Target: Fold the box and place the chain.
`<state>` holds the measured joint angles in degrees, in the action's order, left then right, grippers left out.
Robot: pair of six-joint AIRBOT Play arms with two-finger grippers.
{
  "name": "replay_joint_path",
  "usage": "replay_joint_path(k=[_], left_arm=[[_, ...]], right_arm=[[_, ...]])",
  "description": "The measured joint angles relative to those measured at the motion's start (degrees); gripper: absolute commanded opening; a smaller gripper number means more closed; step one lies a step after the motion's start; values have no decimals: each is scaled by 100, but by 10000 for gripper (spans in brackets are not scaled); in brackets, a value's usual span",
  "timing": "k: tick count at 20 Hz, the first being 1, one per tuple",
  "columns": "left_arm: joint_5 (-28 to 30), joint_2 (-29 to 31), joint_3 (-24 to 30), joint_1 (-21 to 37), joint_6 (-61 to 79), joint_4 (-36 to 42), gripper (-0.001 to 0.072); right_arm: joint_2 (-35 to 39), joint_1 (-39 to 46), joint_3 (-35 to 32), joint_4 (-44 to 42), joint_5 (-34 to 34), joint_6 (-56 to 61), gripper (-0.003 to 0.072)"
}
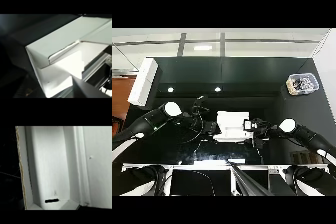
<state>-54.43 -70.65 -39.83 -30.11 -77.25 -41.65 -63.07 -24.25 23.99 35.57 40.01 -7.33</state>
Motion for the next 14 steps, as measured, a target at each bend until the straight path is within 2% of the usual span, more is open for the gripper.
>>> replay_joint_path(k=[6, 10, 14], left_arm=[[127, 0, -170, -326, -411, -313, 550], [262, -2, -299, -518, -704, -525, 503], [317, -13, -435, -708, -1252, -962, 503]], right_arm=[[0, 0, 0, 0, 0, -2, 107], [0, 0, 0, 0, 0, -2, 108], [0, 0, 0, 0, -4, -4, 107]])
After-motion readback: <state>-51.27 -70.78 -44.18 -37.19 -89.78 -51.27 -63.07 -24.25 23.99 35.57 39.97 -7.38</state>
